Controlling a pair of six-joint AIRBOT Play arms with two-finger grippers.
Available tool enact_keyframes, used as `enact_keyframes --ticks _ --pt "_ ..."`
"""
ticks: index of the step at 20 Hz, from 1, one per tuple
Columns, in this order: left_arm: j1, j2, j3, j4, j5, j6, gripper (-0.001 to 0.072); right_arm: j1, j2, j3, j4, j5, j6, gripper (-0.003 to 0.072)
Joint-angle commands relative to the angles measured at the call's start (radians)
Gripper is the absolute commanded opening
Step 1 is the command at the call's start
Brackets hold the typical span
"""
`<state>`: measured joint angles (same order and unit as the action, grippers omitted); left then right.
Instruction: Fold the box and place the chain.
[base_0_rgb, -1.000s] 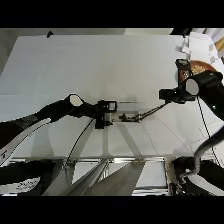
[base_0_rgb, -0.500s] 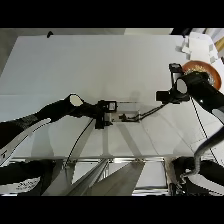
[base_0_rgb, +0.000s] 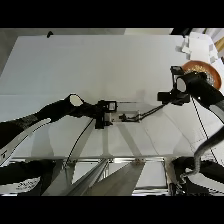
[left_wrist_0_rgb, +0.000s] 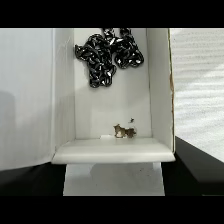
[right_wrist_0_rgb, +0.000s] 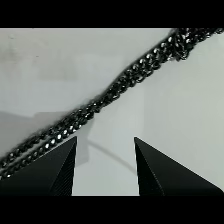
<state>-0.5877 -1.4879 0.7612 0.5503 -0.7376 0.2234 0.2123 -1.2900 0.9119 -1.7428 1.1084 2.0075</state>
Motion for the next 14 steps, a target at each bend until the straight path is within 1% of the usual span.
enact_keyframes --ticks 1,7,14 --pt "0.000 0.001 0.000 0.000 0.000 0.000 0.0013 -0.034 -0.003 0.000 0.019 0.007 -0.001 0.0402" --pt "0.000 0.001 0.000 0.000 0.000 0.000 0.0013 -0.038 -0.011 0.000 0.072 -0.075 0.000 0.0395" --pt "0.000 0.001 0.000 0.000 0.000 0.000 0.0013 -0.038 -0.094 0.000 0.076 -0.045 0.000 0.0395"
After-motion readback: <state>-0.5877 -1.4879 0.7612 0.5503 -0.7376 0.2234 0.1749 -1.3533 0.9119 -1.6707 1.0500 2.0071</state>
